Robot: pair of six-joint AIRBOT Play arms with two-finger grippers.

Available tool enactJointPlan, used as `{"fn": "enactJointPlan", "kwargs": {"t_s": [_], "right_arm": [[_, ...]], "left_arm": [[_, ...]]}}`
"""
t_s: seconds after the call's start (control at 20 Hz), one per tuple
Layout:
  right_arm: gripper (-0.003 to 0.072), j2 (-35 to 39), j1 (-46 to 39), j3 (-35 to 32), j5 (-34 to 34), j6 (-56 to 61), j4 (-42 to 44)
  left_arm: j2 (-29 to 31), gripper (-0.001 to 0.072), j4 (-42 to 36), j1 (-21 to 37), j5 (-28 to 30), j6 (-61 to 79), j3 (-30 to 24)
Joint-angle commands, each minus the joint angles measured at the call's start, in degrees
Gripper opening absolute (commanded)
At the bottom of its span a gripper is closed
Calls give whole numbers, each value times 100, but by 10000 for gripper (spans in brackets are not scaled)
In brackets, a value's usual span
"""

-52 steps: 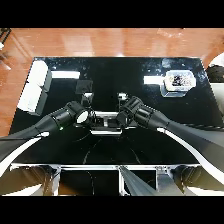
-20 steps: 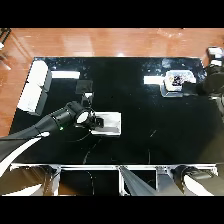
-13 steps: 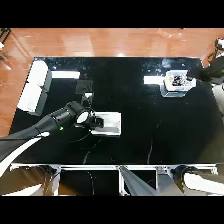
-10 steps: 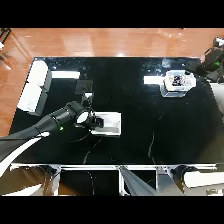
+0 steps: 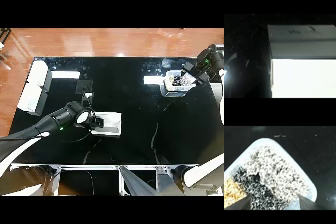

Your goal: Fold the box and place the chain.

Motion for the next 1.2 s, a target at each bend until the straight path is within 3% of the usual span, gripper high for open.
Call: {"fn": "enactJointPlan", "kwargs": {"t_s": [0.0, 0.55, 0.85, 0.9, 0.95, 1.05, 1.1, 1.15], "right_arm": [[626, -96, -85, 59, 26, 190, -24], [625, -387, -116, 59, 291, 273, 173], [574, -407, -118, 66, 304, 271, 258], [520, -407, -120, 66, 286, 234, 284], [520, -407, -120, 66, 280, 232, 284], [222, -407, -120, 66, 258, 131, 302], [103, -407, -120, 66, 260, 7, 367], [34, -407, -120, 68, 262, -103, 446]], "left_arm": [[-2, 18, -33, 0, 33, -2, 2], [-2, 18, -33, 0, 31, -2, 2], [-2, 18, -33, 0, 33, -4, 2], [-2, 18, -35, 0, 33, -4, 2], [-2, 18, -35, 0, 33, -2, 2], [-2, 18, -37, -2, 31, -4, 2], [-2, 18, -37, 0, 28, -4, 2], [-2, 18, -37, 0, 28, -4, 2]]}}
